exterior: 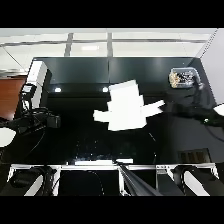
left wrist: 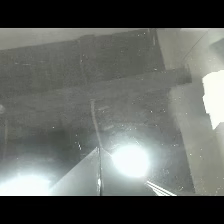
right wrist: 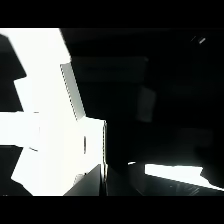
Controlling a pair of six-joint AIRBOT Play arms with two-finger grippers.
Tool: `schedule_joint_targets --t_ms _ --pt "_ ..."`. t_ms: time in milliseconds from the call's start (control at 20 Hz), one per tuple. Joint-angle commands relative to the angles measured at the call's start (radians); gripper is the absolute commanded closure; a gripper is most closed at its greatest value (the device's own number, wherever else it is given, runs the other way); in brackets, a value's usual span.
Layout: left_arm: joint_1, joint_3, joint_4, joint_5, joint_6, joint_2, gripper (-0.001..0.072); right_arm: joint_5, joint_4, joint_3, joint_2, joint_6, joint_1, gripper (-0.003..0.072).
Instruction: Fold the box and place the chain.
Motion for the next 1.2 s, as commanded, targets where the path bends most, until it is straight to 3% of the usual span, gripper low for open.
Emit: schedule_joint_targets --t_ms 0,200,300,350,450,550,800,950,1150 --pt "0.0 0.0 -0.002 0.003 0.0 0.001 0.0686 -0.216 0.104 -0.127 0.008 0.014 0.192 0.0676" --pt "0.0 -0.002 -0.045 0.067 0.0 -0.012 0.0685 -0.333 0.107 -0.16 0.008 0.014 0.331 0.0675" --pt "0.0 -0.003 -0.174 0.149 0.0 -0.053 0.0682 -0.363 0.107 -0.16 0.008 0.014 0.357 0.0675" --pt "-0.001 -0.002 -0.25 0.19 0.002 -0.084 0.0628 -0.372 0.107 -0.16 0.008 0.014 0.359 0.0675" --pt "-0.002 0.019 -0.373 0.232 0.061 -0.171 -0.0007 -0.373 0.107 -0.16 0.008 0.014 0.359 0.0675" --pt "0.0 0.093 -0.439 0.16 0.159 -0.289 0.0003 -0.371 0.108 -0.16 0.008 0.014 0.359 0.0675" --pt "0.008 0.363 -0.663 -0.232 0.35 -0.715 0.0003 -0.372 0.107 -0.16 0.008 0.014 0.359 0.0675" --pt "0.004 0.492 -0.735 -0.288 0.354 -0.925 0.0003 -0.371 0.106 -0.16 0.008 0.014 0.359 0.0675" --pt "-0.04 0.634 -0.754 -0.325 0.354 -1.091 0.0003 -0.362 0.106 -0.16 0.008 0.014 0.359 0.0675"
